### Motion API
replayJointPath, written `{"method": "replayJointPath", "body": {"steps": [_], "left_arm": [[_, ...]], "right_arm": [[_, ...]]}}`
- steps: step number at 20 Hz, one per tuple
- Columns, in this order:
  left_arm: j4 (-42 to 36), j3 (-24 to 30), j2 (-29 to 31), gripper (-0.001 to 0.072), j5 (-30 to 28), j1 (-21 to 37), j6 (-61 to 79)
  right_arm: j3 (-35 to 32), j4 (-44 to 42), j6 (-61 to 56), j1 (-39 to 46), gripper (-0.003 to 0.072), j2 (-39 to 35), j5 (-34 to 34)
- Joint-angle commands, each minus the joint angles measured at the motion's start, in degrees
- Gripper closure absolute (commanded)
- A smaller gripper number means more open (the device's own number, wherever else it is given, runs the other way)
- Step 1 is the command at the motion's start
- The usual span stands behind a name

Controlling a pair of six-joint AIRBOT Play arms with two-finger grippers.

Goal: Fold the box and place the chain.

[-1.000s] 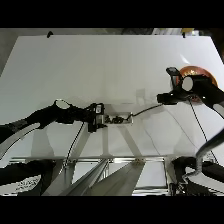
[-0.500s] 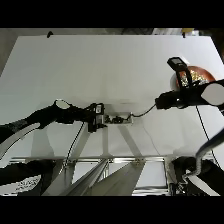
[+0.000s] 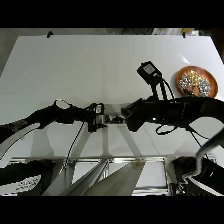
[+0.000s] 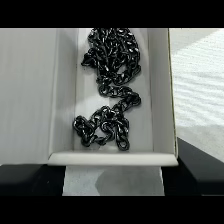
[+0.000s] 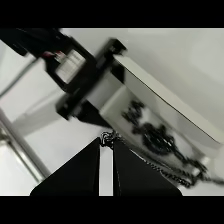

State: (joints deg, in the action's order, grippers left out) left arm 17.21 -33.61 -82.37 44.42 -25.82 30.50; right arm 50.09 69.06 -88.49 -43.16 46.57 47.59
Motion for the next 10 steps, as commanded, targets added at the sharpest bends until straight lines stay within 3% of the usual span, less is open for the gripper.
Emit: {"method": "replayJointPath", "body": {"steps": [1,10], "left_arm": [[0.00,0.02,0.02,0.0398,0.00,0.02,0.00],[0.00,0.02,0.02,0.0398,0.00,0.02,0.00]], "right_arm": [[0.07,-1.46,-0.15,-2.60,0.0671,0.09,-6.67],[0.07,-4.04,0.28,-2.60,0.0671,6.58,-9.73]]}}
